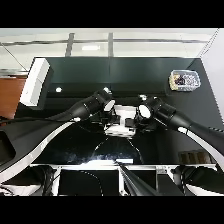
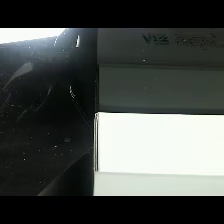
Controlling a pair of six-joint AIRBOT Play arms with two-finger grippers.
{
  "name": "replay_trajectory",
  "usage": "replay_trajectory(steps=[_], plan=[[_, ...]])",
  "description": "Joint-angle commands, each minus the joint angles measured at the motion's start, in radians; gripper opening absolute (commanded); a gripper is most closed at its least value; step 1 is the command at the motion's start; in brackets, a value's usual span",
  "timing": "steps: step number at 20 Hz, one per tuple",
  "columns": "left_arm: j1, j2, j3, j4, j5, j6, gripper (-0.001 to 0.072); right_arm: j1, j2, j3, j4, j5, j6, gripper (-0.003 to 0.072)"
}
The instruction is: Fold the box and place the chain.
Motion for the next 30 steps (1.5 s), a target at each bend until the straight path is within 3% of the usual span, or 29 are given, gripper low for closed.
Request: replay_trajectory(steps=[1,4,5,6,9,13,14,16,21,23,30], plan=[[0.001,0.000,0.001,0.003,-0.001,0.000,0.0029,0.005,-0.016,0.017,0.001,-0.006,0.014,0.0430],[0.001,0.000,0.001,0.003,-0.003,0.000,0.0028,0.005,-0.027,0.026,0.004,-0.006,0.016,0.0430],[0.001,0.000,0.001,0.003,-0.003,0.000,0.0029,0.005,-0.032,0.029,0.010,-0.006,0.015,0.0304],[0.001,0.000,0.001,0.003,-0.004,0.000,0.0029,0.005,-0.034,0.030,0.015,-0.012,0.015,0.0280],[0.001,0.000,0.001,0.003,-0.004,0.000,0.0029,0.005,-0.034,0.030,0.020,-0.024,0.015,0.0234],[0.001,0.000,0.001,0.000,-0.004,0.000,0.0029,0.005,-0.038,0.030,0.019,-0.026,0.015,0.0232],[0.001,0.000,0.001,0.000,-0.004,0.000,0.0029,0.005,-0.039,0.030,0.019,-0.026,0.013,0.0115],[0.001,0.000,0.001,0.000,-0.005,0.000,0.0029,0.005,-0.039,0.030,0.019,-0.031,0.004,0.0003],[0.001,0.000,0.001,0.000,-0.005,0.000,0.0028,0.005,-0.039,0.030,0.019,-0.025,-0.010,0.0015],[0.001,0.000,0.001,0.000,-0.005,0.000,0.0029,0.005,-0.039,0.030,0.019,-0.018,-0.021,0.0152],[0.001,0.000,0.001,0.000,-0.003,0.000,0.0028,0.004,-0.038,0.052,0.027,0.001,-0.063,0.0165]])
